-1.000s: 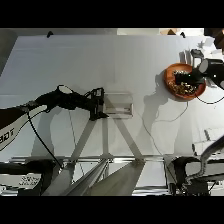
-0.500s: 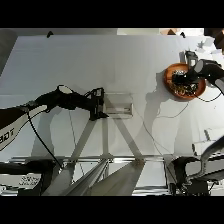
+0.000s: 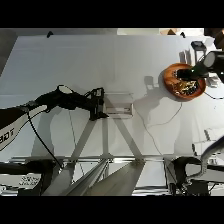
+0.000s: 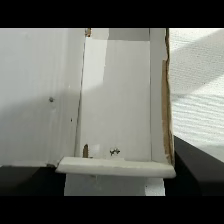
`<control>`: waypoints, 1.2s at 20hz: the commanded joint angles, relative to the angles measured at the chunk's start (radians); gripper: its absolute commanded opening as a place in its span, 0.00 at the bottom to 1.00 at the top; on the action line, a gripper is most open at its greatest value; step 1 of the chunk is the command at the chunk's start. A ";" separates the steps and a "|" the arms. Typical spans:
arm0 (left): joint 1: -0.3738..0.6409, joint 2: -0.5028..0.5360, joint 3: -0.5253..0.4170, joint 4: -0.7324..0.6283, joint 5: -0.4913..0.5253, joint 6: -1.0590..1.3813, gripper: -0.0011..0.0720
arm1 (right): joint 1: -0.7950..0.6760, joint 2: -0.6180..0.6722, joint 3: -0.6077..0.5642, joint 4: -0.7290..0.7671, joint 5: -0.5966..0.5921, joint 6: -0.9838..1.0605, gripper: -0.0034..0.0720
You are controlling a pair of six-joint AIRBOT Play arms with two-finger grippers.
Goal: Fold the box and place the chain.
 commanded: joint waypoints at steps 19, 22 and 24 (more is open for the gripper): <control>0.000 0.000 0.000 0.000 0.000 0.000 0.39 | 0.606 0.330 -0.119 0.059 0.252 0.064 0.06; 0.000 0.000 0.000 0.000 0.000 0.000 0.39 | 0.660 0.283 -0.119 0.145 0.183 0.062 0.06; 0.000 0.000 0.000 0.000 0.000 0.000 0.39 | 0.694 0.257 -0.119 0.195 0.134 0.051 0.06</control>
